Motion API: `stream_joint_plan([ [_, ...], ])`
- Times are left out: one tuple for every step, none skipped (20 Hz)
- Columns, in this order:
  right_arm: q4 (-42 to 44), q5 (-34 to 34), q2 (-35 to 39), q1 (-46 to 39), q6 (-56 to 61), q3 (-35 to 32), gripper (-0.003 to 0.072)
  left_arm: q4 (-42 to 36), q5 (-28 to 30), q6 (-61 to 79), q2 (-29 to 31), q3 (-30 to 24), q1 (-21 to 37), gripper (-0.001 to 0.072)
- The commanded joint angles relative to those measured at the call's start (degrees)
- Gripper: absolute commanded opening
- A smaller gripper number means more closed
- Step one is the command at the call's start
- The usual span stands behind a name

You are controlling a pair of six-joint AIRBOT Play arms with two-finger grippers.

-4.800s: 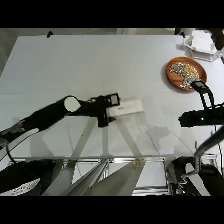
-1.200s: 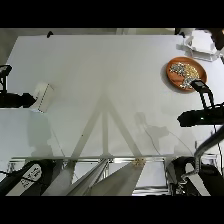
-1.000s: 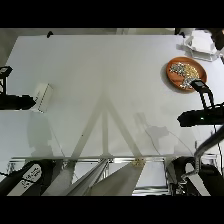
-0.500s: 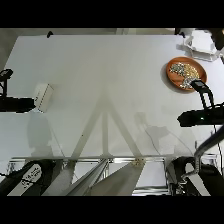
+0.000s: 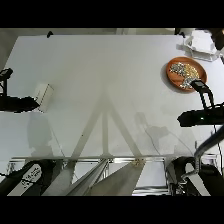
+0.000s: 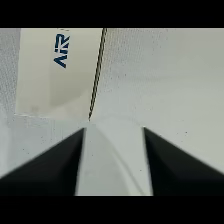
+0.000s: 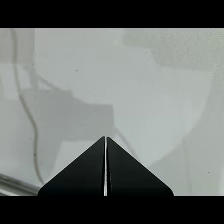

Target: Fold the box and place the chain.

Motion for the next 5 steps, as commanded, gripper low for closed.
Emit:
stream_joint_plan([
  [0.00, 0.00, -0.02, -0.04, 0.00, 0.07, 0.0008, -0.28, 0.11, 0.15, 0.00, 0.07, -0.04, 0.0539],
  [0.00, 0.00, -0.02, -0.04, 0.00, 0.07, 0.0008, -0.28, 0.48, 0.17, 0.00, 0.07, -0.04, 0.0539],
  [0.00, 0.00, -0.02, -0.04, 0.00, 0.07, 0.0008, -0.26, 0.76, 0.15, 0.00, 0.07, -0.04, 0.0539],
  [0.00, 0.00, -0.02, -0.04, 0.00, 0.07, 0.0008, -0.26, 1.03, 0.17, 0.00, 0.07, -0.04, 0.0539],
  [0.00, 0.00, -0.02, -0.04, 0.00, 0.07, 0.0008, -0.26, 1.20, 0.15, 0.00, 0.07, -0.04, 0.0539],
])
